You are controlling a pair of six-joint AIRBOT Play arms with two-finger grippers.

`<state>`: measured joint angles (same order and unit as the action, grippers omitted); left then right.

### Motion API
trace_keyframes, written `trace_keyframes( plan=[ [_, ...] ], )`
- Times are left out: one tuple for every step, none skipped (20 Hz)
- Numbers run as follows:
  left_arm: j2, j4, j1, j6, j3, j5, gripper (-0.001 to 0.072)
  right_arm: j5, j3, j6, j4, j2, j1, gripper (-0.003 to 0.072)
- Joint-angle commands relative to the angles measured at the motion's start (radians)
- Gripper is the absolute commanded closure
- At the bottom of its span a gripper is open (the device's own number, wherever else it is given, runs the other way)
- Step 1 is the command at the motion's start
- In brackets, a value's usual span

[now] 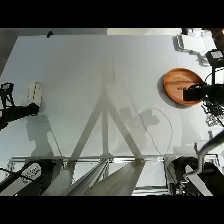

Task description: Fold the box and place the chain.

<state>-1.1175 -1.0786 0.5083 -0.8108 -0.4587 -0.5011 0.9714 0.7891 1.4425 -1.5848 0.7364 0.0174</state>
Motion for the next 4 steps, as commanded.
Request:
trace_keyframes(
  plan=[
    [0.007, -0.023, 0.001, 0.007, 0.003, -0.007, 0.0178, 0.000, 0.000, 0.000, 0.000, -0.001, -0.001, 0.0675],
    [0.028, -0.023, 0.001, 0.007, 0.003, -0.014, 0.0178, 0.000, 0.000, 0.000, 0.000, -0.001, -0.001, 0.0675],
    [0.055, -0.022, 0.001, 0.006, 0.003, -0.019, 0.0170, 0.000, 0.000, 0.000, 0.000, -0.001, -0.001, 0.0675],
    [0.087, -0.022, 0.001, 0.006, 0.003, -0.028, 0.0170, 0.000, 0.000, 0.000, 0.000, -0.001, -0.001, 0.0675]
  ],
)
